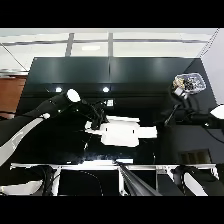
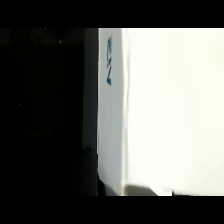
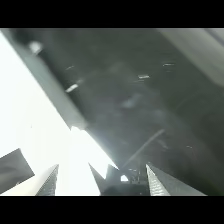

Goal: Fold the box and place the chain.

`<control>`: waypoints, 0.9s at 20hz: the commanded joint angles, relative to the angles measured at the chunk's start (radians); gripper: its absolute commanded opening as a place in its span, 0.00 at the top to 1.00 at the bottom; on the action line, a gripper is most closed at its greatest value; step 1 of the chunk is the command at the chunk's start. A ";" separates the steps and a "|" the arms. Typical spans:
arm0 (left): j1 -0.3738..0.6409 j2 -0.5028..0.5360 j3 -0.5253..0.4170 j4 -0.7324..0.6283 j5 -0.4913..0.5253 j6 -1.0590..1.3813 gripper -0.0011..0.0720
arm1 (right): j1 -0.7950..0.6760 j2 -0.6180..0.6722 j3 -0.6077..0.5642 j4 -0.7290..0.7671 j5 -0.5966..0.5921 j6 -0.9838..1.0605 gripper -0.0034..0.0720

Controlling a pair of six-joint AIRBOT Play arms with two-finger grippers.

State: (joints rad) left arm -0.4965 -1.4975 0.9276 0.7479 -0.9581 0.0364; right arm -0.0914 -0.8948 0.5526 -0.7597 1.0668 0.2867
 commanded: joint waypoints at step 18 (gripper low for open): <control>0.000 0.000 -0.061 -0.005 0.030 0.004 0.95 | 0.483 0.000 -0.190 -0.098 -0.227 -0.262 0.11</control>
